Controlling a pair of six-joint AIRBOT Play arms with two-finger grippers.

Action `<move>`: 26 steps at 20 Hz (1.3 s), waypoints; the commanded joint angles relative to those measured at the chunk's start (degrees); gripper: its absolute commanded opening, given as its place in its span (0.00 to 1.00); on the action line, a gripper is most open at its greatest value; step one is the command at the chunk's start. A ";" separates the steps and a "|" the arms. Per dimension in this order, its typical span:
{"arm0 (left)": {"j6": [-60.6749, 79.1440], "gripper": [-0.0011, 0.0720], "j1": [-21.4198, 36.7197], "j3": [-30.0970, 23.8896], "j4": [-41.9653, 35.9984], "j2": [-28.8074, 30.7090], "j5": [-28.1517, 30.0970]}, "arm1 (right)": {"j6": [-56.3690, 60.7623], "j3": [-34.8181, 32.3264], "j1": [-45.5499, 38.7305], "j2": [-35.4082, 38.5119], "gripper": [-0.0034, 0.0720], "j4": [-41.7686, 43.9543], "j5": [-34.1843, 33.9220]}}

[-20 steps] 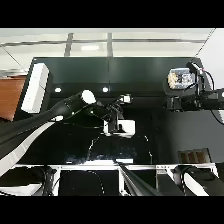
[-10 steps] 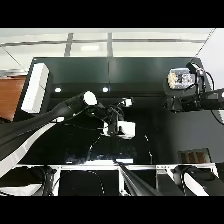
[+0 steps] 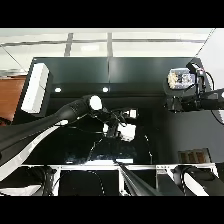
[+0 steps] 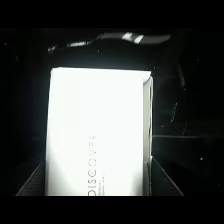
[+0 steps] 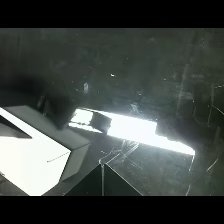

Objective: Fold the box and place the chain.

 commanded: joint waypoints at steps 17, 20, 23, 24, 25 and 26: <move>-67.43 0.47 41.90 -5.68 35.87 17.77 -19.17 | 0.26 0.02 0.02 0.04 0.06 -8.68 2.21; -72.00 0.47 55.10 -9.07 36.76 18.25 -23.76 | 0.24 0.02 0.02 0.04 0.06 -8.70 -0.15; -71.71 0.47 66.40 -9.49 38.21 18.67 -27.10 | 0.24 0.02 0.02 0.04 0.07 -8.70 -0.22; -71.12 0.47 69.00 -9.49 38.88 19.28 -26.84 | 0.24 0.02 0.02 0.04 0.07 -8.72 -0.24; -69.85 0.47 71.36 -9.49 39.87 20.11 -26.27 | 0.24 0.02 0.00 0.04 0.07 -8.72 -0.24; -67.71 0.47 73.29 -9.51 40.19 20.83 -25.64 | 0.26 0.02 0.02 0.04 0.07 -8.70 -0.26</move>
